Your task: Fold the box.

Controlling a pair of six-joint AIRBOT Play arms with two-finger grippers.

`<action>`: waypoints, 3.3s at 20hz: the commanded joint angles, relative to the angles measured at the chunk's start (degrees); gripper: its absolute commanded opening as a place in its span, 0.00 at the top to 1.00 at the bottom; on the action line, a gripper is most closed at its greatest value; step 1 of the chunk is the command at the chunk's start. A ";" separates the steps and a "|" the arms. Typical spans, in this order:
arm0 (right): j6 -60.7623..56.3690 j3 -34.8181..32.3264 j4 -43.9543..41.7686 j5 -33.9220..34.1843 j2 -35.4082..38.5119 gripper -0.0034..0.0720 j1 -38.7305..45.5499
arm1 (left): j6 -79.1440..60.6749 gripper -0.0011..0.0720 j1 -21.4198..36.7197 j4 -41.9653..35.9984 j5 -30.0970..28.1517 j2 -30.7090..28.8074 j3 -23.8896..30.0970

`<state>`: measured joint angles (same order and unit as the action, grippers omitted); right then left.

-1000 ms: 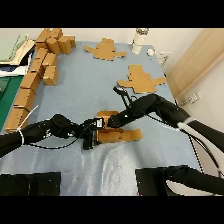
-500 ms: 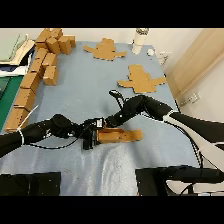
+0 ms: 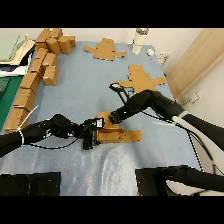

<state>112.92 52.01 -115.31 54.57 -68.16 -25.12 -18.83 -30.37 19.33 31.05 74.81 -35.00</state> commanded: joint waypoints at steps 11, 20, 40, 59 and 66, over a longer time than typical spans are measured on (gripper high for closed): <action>30.36 -20.24 13.27 2.10 18.03 0.08 0.00 | 0.02 0.18 0.02 0.00 0.00 -0.02 -0.07; 45.72 -20.17 4.48 -6.25 13.46 0.40 -1.05 | 0.02 0.18 0.02 0.00 0.00 -0.02 -0.07; 54.07 -20.17 -3.04 -11.93 8.48 0.08 -5.46 | 0.02 0.18 0.02 0.00 0.00 -0.02 -0.07; -38.93 -20.00 44.74 7.37 25.42 0.95 9.73 | 0.02 0.18 0.02 0.00 0.00 -0.02 -0.07; -23.93 -21.55 10.75 0.02 10.78 0.95 17.53 | 0.02 0.18 0.02 0.00 0.00 -0.02 -0.07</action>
<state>85.86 30.72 -93.43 57.47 -52.64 -9.58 -18.81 -30.37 19.31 31.05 74.81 -35.00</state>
